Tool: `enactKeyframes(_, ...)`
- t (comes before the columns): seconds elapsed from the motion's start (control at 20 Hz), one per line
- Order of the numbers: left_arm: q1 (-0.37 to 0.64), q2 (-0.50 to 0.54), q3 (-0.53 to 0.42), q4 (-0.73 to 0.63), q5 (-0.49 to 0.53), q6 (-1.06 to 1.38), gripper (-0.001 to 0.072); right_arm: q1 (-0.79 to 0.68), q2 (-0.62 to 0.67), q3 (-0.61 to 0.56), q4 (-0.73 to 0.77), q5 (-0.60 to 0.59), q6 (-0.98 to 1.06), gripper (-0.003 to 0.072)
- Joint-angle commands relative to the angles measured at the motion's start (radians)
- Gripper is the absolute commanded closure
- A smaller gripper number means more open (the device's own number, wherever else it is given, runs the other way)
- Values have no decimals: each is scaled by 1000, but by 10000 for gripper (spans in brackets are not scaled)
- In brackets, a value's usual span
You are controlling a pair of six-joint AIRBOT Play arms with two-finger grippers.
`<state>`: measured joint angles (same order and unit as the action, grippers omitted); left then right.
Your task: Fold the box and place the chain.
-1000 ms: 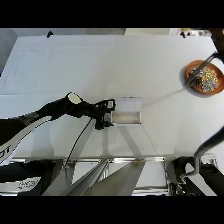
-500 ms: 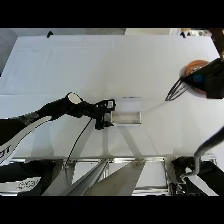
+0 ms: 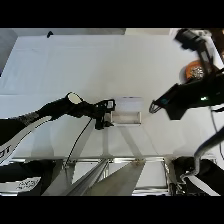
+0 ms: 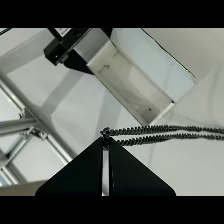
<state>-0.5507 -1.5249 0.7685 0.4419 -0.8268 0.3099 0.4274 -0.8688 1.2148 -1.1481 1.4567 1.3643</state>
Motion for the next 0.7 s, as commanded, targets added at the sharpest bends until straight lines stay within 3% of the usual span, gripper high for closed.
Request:
enactKeyframes(0.0,0,0,0,0,0,0,376,92,-16,-108,1,-167,0,669)
enactKeyframes(0.65,0,0,0,0,0,0,376,197,-247,-303,35,-531,27,668)
